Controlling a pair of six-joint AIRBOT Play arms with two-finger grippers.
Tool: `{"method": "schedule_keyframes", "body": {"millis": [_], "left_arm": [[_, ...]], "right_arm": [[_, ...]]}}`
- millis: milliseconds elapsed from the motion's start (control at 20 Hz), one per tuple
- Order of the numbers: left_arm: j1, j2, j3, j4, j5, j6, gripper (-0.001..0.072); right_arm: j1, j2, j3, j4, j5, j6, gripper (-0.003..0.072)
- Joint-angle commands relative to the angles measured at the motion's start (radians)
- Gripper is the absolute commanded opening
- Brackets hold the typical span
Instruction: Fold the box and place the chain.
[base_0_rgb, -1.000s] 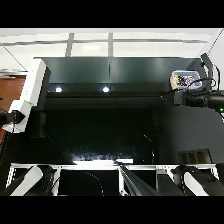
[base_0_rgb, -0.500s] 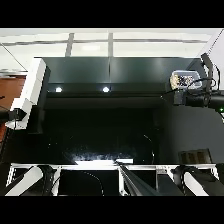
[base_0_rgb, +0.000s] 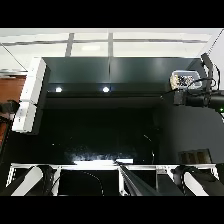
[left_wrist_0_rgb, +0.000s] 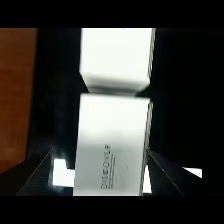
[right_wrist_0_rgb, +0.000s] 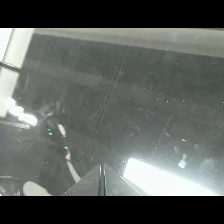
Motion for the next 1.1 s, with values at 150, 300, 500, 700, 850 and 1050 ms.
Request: {"method": "schedule_keyframes", "body": {"millis": [150, 300, 500, 700, 850, 1050], "left_arm": [[-0.200, 0.158, 0.138, -0.268, -0.088, -0.041, 0.0030], [-0.517, 0.191, 0.147, -0.178, -0.112, -0.216, 0.0027], [-0.969, 0.209, 0.050, 0.296, -0.016, -0.761, 0.0027], [-1.067, 0.212, -0.047, 0.388, 0.002, -0.845, 0.0032], [-0.991, 0.259, -0.097, 0.337, 0.014, -0.846, 0.0032], [-0.933, 0.350, -0.114, 0.349, 0.046, -0.846, 0.0032]], "right_arm": [[0.000, 0.001, 0.036, -0.062, -0.034, 0.010, 0.0047], [0.005, 0.026, 0.113, -0.354, -0.039, 0.162, 0.0046], [0.005, 0.165, 0.001, -0.723, -0.163, 0.394, 0.0046], [0.005, 0.230, -0.151, -0.745, -0.234, 0.377, 0.0047], [0.005, 0.232, -0.151, -0.756, -0.227, 0.370, 0.0046], [0.005, 0.232, -0.151, -0.756, -0.220, 0.370, 0.0045]]}}
